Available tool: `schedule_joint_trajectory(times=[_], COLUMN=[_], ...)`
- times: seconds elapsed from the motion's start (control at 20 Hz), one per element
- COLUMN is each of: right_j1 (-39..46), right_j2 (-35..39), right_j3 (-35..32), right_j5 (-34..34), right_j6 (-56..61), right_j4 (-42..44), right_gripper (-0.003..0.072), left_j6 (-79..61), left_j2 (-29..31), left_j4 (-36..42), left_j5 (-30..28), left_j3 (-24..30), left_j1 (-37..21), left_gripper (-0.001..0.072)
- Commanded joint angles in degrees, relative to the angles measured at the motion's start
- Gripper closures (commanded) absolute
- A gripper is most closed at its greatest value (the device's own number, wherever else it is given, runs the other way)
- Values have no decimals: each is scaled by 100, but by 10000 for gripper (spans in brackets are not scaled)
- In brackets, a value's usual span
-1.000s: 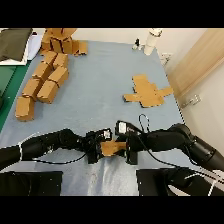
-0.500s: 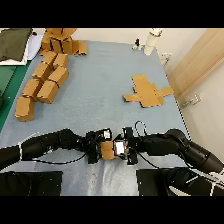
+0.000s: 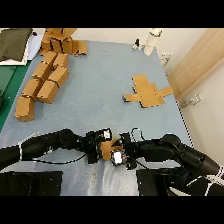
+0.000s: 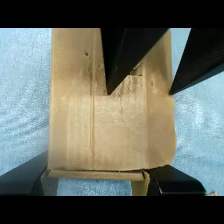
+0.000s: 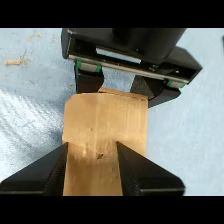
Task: Fold the box.
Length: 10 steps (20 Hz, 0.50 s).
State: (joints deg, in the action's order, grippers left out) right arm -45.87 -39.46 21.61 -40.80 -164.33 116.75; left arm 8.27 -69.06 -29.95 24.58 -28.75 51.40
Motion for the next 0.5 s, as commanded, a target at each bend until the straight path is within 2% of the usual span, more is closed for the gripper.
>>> schedule_joint_trajectory(times=[0.0, 0.15, 0.45], right_j1=[-33, -33, -33], right_j2=[20, 140, 579], right_j3=[-109, -107, -107], right_j5=[398, 651, 660], right_j6=[37, 35, 37], right_j4=[-70, -291, -343], right_gripper=[189, 189, 189], left_j6=[0, 0, 0], left_j2=[0, 0, 0], left_j4=[0, 0, 0], left_j5=[0, -2, -2], left_j3=[-4, -4, -4], left_j1=[4, 4, 4], left_gripper=[246, 246, 246])
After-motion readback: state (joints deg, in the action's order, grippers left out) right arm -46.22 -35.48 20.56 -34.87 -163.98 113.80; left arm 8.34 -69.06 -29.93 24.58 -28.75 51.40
